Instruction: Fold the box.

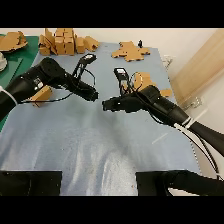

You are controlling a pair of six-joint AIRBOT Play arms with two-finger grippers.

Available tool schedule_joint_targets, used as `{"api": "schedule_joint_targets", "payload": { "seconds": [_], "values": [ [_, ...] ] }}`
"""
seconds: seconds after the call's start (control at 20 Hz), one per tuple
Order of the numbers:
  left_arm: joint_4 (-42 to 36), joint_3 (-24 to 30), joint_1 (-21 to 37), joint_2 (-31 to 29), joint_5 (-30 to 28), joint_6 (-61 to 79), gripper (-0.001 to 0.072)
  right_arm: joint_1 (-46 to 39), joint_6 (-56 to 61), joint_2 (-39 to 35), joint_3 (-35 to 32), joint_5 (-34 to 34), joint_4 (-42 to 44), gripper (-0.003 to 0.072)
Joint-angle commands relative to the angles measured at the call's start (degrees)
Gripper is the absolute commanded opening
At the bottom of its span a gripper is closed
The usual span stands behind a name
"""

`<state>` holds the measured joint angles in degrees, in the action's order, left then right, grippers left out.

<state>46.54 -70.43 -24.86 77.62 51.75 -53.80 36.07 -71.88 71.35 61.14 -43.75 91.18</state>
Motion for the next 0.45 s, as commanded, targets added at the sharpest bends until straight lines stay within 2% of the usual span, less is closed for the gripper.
{"api": "schedule_joint_targets", "payload": {
  "seconds": [0.0,0.4],
  "values": [
    [1.0,-2.0,-0.9,2.9,0.8,-2.6,0.0013,0.1,-3.2,2.8,2.9,-3.9,0.3,0.0003],
    [1.0,-2.0,-0.9,2.9,0.8,-2.6,0.0013,0.0,-3.2,2.7,2.9,-5.0,0.1,0.0003]
  ]
}}
